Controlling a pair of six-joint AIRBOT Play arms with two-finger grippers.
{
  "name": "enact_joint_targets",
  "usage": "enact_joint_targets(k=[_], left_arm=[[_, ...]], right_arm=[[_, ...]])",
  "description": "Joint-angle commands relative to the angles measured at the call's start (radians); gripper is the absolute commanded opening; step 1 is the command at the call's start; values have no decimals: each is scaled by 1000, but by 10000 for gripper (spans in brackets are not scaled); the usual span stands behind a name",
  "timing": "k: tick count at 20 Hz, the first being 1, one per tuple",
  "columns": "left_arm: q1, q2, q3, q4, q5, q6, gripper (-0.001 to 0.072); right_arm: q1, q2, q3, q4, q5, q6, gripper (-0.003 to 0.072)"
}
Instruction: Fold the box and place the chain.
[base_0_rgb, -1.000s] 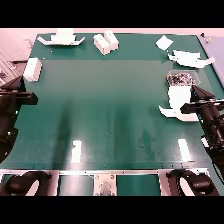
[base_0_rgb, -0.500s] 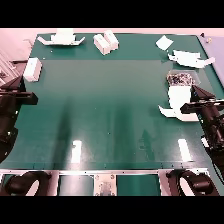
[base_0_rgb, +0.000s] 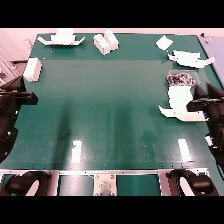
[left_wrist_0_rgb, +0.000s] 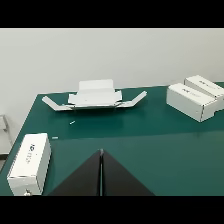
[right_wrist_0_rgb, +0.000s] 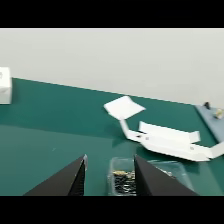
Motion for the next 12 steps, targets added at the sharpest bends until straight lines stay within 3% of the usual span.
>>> enact_joint_targets(k=[1, 7, 10, 12], left_arm=[[0, 0, 0, 0, 0, 0, 22], [0, 0, 0, 1, 0, 0, 22], [0, 0, 0, 0, 0, 0, 22], [0, 0, 0, 0, 0, 0, 22]], right_arm=[[-125, -10, 28, -29, -91, -25, 368], [-471, -161, 95, -23, 72, -24, 404], [-635, -322, 185, -36, 290, 36, 404], [-732, -448, 259, -166, 442, 228, 404]])
